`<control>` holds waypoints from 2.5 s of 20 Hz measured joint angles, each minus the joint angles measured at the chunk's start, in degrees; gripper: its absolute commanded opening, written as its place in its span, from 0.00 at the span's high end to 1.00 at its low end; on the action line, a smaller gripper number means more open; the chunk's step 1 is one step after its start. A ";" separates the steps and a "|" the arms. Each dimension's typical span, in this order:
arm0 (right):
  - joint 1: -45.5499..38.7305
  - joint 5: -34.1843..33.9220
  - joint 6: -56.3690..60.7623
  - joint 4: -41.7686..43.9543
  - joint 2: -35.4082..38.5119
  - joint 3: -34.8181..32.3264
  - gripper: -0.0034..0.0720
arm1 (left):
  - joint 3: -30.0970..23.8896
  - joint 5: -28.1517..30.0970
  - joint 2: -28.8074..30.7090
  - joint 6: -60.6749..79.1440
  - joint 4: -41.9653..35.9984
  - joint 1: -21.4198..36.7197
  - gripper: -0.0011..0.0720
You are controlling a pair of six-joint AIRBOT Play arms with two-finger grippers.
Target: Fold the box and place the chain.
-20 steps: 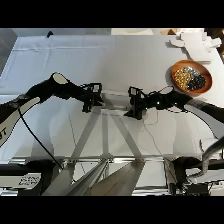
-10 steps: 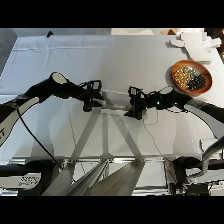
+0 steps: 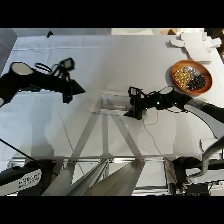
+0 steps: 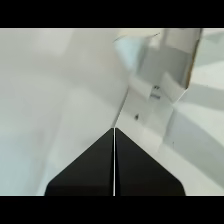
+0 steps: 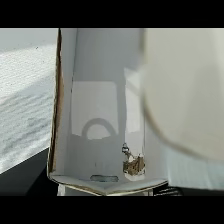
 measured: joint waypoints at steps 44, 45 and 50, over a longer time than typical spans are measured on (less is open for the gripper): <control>0.00 0.02 0.00 0.00 0.00 0.00 0.34 | -1.16 -0.98 -13.18 -51.89 -8.07 -7.10 0.54; 0.00 0.02 0.00 0.00 0.00 0.00 0.34 | -1.16 -1.01 -13.16 -51.71 -8.68 -7.10 0.54; 0.00 0.02 0.00 0.00 0.00 0.00 0.34 | -1.16 -0.98 -13.22 -51.23 -10.25 -7.69 0.33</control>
